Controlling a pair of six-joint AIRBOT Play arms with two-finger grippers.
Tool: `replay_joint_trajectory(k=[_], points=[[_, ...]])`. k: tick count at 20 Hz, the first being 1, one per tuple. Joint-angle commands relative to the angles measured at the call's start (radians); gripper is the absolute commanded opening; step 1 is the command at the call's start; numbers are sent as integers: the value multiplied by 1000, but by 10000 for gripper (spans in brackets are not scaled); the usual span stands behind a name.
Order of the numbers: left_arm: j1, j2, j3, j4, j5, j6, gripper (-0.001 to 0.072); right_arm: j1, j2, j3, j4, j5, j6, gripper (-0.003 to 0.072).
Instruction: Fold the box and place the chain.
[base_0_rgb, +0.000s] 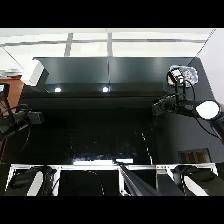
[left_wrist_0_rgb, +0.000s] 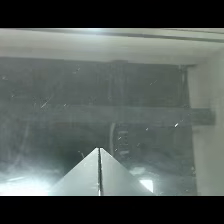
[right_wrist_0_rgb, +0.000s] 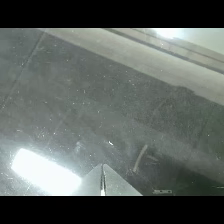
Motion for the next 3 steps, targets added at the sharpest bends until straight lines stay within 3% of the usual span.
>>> replay_joint_trajectory(k=[1, 3], points=[[-2, 47, -44, 2, 21, 14, 30, 1, -1, 0, 0, 0, 0, 19], [-2, 47, -44, 2, 21, 14, 30, 1, -1, 0, 0, 0, 0, 19]])
